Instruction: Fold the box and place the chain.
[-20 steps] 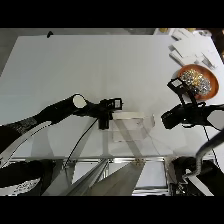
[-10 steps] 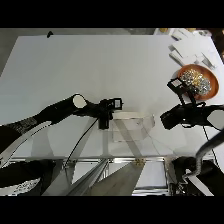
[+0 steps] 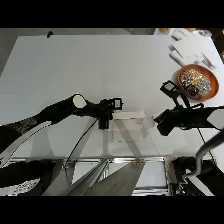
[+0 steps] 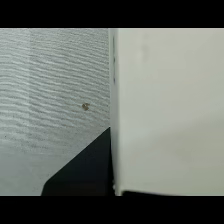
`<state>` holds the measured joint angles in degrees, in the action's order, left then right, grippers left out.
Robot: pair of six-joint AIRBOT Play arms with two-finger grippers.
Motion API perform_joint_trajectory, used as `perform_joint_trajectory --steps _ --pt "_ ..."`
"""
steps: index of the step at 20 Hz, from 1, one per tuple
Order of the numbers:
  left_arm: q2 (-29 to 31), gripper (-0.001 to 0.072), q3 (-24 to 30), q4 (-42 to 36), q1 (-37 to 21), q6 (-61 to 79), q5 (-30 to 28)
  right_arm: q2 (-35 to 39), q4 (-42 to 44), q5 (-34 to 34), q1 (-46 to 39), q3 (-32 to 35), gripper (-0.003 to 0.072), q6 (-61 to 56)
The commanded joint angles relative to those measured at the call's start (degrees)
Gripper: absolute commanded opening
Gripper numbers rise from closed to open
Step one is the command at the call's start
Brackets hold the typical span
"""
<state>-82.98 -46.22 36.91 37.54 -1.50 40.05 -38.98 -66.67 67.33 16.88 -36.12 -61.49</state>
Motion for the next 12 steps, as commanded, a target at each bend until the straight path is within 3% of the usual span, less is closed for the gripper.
perform_joint_trajectory --steps 1,4,6,7,10,12 --pt "-0.04 0.0012 -0.04 0.0 0.0 0.02 0.0 0.04 3.13 3.28 4.96 0.2 0.0016 12.74" --pt "-0.02 0.0012 -0.04 0.02 0.0 0.02 0.0 0.04 5.2 3.21 8.96 1.77 0.0017 21.11" --pt "-0.02 0.0012 -0.02 0.02 0.0 0.02 0.02 0.07 3.93 -1.55 10.75 4.81 0.002 22.86" --pt "-0.04 0.0012 -0.04 0.0 0.0 0.02 0.02 0.07 2.67 -4.87 12.2 6.67 0.0081 23.26" --pt "-0.02 0.0012 -0.02 0.02 0.0 0.02 0.02 0.17 -3.34 -15.1 16.46 11.47 0.0441 23.26" --pt "-0.02 0.0012 -0.04 0.0 0.0 0.0 0.02 0.22 -6.8 -20.0 18.78 13.64 0.0566 23.15"
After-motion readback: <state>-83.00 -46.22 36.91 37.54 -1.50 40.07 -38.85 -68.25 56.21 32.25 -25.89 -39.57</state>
